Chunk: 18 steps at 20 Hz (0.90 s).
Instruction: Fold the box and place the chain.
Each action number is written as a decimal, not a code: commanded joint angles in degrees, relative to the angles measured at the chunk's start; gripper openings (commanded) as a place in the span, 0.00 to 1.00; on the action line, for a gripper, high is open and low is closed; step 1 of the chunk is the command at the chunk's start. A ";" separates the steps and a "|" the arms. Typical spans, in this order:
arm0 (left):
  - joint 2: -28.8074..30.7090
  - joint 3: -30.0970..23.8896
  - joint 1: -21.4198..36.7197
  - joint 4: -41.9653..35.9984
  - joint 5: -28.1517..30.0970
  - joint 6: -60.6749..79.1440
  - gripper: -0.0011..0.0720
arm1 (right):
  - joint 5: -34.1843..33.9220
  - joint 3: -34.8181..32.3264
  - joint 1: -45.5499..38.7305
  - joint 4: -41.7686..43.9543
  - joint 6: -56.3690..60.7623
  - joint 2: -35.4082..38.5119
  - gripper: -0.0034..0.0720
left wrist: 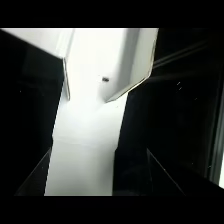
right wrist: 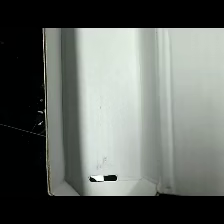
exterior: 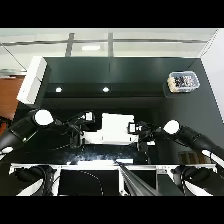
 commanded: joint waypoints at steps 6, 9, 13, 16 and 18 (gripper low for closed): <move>-7.54 -0.13 -1.95 -9.29 5.35 19.02 0.96 | -0.02 -0.02 0.13 0.15 0.02 -0.02 0.37; -7.76 -0.15 -5.49 -9.55 9.90 18.97 0.95 | -0.02 -0.02 0.13 0.17 0.02 -0.02 0.37; -7.78 -0.31 -7.61 -8.37 11.91 18.93 0.59 | -0.02 -0.02 0.13 0.17 0.04 -0.02 0.37; -7.76 -0.31 -7.67 -9.53 11.67 18.93 0.40 | -0.02 -0.02 0.13 0.17 0.02 -0.02 0.37; -7.78 -0.31 -7.67 -12.17 11.47 18.93 0.40 | -0.02 -0.02 0.13 0.17 0.02 -0.02 0.37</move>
